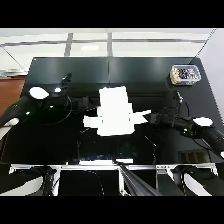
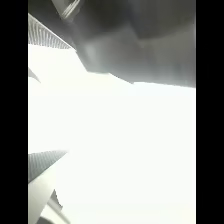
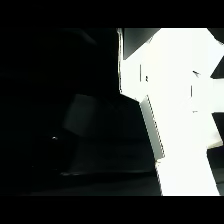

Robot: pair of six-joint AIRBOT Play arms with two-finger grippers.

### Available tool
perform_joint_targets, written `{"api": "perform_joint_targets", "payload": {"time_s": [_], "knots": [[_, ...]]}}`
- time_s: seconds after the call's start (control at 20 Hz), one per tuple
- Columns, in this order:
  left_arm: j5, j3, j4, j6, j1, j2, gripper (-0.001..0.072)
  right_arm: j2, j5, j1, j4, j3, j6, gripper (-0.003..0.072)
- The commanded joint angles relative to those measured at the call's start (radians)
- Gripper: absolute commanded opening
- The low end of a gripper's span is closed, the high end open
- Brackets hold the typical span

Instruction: Fold the box and place the chain.

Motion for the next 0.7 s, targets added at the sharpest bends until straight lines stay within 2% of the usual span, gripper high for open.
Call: {"api": "perform_joint_targets", "payload": {"time_s": [0.0,0.1,0.3,0.45,0.55,0.6,0.65], "knots": [[-0.064,0.102,-0.067,0.062,-0.015,-0.152,0.0711,0.004,-0.017,0.037,0.021,-0.011,-0.002,0.0016],[-0.098,0.154,-0.070,0.058,-0.021,-0.219,0.0710,0.004,-0.002,0.037,0.021,-0.011,-0.002,0.0016],[-0.272,0.259,-0.070,0.079,-0.023,-0.356,0.0711,0.004,0.018,0.037,0.021,-0.011,-0.002,0.0017],[-0.498,0.320,-0.207,0.409,-0.023,-0.433,0.0708,0.004,0.022,0.037,0.021,-0.011,-0.002,0.0016],[-0.578,0.357,-0.192,0.450,-0.032,-0.457,0.0684,0.004,0.027,0.037,0.021,-0.011,-0.002,0.0016],[-0.593,0.378,-0.132,0.463,-0.033,-0.460,0.0662,0.004,0.032,0.037,0.018,-0.011,-0.002,0.0016],[-0.593,0.402,-0.047,0.463,-0.037,-0.460,0.0556,0.004,0.033,0.037,0.016,-0.011,-0.003,0.0016]]}}
